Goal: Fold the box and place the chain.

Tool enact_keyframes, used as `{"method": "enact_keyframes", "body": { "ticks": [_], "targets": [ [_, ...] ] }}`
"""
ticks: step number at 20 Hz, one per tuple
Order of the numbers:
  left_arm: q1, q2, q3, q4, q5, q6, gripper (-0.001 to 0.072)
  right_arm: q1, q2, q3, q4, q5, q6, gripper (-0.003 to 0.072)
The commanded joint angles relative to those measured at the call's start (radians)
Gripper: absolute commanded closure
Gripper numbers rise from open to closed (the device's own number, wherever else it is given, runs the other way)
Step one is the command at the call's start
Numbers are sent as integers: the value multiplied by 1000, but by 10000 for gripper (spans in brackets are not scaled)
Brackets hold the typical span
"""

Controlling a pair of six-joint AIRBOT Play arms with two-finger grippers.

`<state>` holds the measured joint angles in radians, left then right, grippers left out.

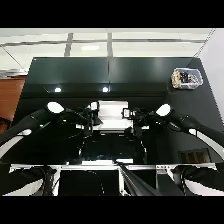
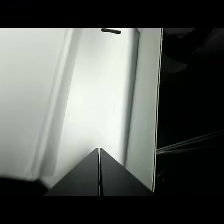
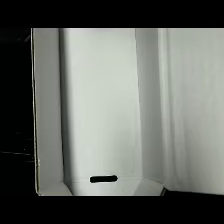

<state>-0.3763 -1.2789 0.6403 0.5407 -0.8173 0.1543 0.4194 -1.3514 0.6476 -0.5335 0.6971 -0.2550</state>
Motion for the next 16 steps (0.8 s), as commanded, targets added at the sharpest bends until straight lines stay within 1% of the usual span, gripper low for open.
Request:
{"method": "enact_keyframes", "body": {
  "ticks": [1,3,5,7,8,9,11,12,14,16],
  "targets": [
    [55,110,11,221,-11,-325,685,0,-1,0,2,-2,2,213],
    [106,202,11,311,-45,-474,685,0,-1,0,1,-2,2,213],
    [161,276,11,349,-78,-622,685,0,-1,0,1,-2,2,213],
    [229,314,11,407,-87,-889,685,0,-1,0,1,-2,2,212],
    [266,312,11,438,-100,-1053,685,0,-1,0,1,-2,2,212],
    [306,299,9,459,-131,-1210,684,0,-1,0,1,-2,1,213],
    [377,256,10,454,-213,-1368,684,0,-1,0,1,-2,2,213],
    [411,228,10,429,-249,-1443,684,0,-1,0,1,-2,2,213],
    [478,153,9,331,-311,-1489,685,0,-1,0,1,-2,2,213],
    [522,74,9,263,-330,-1484,685,0,-1,0,1,-2,2,213]
  ]
}}
